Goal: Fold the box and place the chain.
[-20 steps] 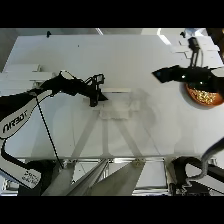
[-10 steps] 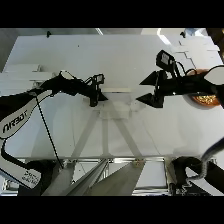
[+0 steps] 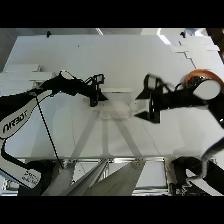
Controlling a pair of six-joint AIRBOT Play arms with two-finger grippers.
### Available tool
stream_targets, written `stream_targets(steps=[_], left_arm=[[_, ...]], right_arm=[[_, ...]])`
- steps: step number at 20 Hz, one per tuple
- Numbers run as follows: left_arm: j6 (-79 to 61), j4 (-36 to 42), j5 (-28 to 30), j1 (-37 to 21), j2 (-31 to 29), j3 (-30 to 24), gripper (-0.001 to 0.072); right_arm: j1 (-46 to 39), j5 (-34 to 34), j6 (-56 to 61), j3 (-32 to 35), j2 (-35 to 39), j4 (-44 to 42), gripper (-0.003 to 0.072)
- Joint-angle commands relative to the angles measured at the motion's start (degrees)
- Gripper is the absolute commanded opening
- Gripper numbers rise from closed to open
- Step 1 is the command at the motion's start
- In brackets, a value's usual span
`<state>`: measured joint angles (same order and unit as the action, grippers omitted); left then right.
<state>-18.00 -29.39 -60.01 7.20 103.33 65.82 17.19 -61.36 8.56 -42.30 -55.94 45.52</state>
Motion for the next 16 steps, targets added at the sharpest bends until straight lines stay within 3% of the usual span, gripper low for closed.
stream_targets(steps=[1,5,9,16], left_arm=[[0.0,0.0,0.02,0.02,0.04,0.0,0.0015],[0.0,0.0,0.0,0.02,0.04,0.0,0.0015],[0.0,0.0,0.02,0.02,0.04,0.0,0.0015],[0.0,0.0,0.02,0.02,0.04,0.0,0.0015]], right_arm=[[3.78,8.33,-9.07,9.01,0.04,1.38,0.069],[6.12,23.23,-9.73,13.49,-0.87,1.22,0.069],[9.07,33.24,-9.7,13.51,-4.66,1.25,0.069],[9.53,34.4,-9.49,13.51,-7.23,1.55,0.069]])
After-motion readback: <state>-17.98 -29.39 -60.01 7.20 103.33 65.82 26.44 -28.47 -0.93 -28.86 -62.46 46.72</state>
